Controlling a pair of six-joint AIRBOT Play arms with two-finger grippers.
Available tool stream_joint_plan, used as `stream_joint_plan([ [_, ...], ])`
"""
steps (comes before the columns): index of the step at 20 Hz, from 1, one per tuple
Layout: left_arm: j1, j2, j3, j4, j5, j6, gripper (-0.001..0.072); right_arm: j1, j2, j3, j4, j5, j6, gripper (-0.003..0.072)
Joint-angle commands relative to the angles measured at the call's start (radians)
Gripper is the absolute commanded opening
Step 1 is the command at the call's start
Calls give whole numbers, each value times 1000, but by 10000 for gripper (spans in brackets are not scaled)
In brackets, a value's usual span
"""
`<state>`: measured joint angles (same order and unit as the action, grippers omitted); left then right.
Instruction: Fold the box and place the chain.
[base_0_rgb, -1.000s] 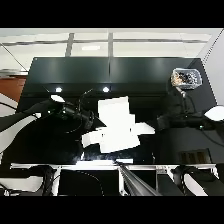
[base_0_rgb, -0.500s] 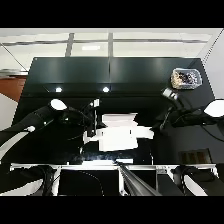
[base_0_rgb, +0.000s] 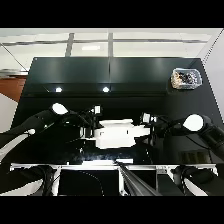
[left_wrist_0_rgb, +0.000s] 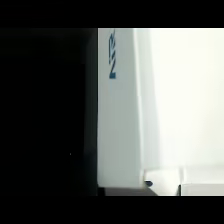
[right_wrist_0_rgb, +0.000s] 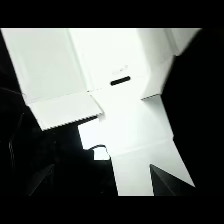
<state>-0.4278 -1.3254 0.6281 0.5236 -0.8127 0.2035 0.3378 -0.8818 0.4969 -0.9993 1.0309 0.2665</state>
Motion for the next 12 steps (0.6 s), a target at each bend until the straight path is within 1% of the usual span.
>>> stream_joint_plan([
  [1, -2, 0, -1, 24, 10, 3, 28, 52, -1, -23, -4, -31, -38, 694],
  [6, -1, -3, -2, 138, 5, -10, 27, 91, -13, -39, -3, -93, -55, 694],
  [12, -1, -3, -1, 141, 20, -10, 27, 175, -32, -39, -3, -187, -66, 694],
])
